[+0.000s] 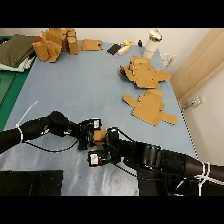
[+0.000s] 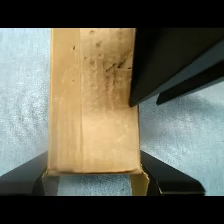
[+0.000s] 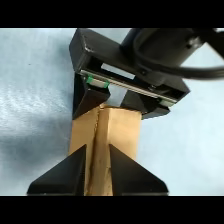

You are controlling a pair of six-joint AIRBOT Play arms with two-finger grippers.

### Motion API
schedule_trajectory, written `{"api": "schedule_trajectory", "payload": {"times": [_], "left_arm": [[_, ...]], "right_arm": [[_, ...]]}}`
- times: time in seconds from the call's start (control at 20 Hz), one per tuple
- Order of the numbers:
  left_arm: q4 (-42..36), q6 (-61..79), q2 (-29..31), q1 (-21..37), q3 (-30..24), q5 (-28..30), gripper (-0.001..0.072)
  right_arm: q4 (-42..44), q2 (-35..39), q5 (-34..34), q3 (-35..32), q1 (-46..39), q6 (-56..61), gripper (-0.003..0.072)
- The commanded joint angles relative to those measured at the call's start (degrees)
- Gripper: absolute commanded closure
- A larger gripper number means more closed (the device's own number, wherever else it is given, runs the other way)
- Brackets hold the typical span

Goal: Fold the box.

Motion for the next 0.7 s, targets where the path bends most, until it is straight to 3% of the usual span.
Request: {"api": "schedule_trajectory", "payload": {"times": [0.0,0.15,0.3,0.35,0.5,0.65], "left_arm": [[0.00,-0.07,0.00,0.00,0.04,0.07,0.0257],[0.00,-0.07,0.00,0.00,0.04,0.04,0.0257],[0.00,-0.07,0.00,0.00,0.04,0.04,0.0257],[0.00,-0.07,0.00,0.00,0.04,0.04,0.0257],[0.00,-0.07,0.00,0.00,0.04,0.04,0.0257],[0.00,-0.07,0.00,0.00,0.04,0.07,0.0257]], "right_arm": [[2.82,0.72,-0.85,0.09,0.50,0.17,0.0467],[6.16,7.34,-6.01,2.36,0.48,10.67,0.0466],[19.34,15.41,-8.72,1.31,0.46,33.42,0.0489],[21.92,17.49,-8.22,-0.28,0.39,42.56,0.0688],[26.21,19.78,2.58,-8.55,0.39,64.98,0.0683],[26.36,16.39,24.90,-17.86,-0.85,80.24,0.0683]]}}
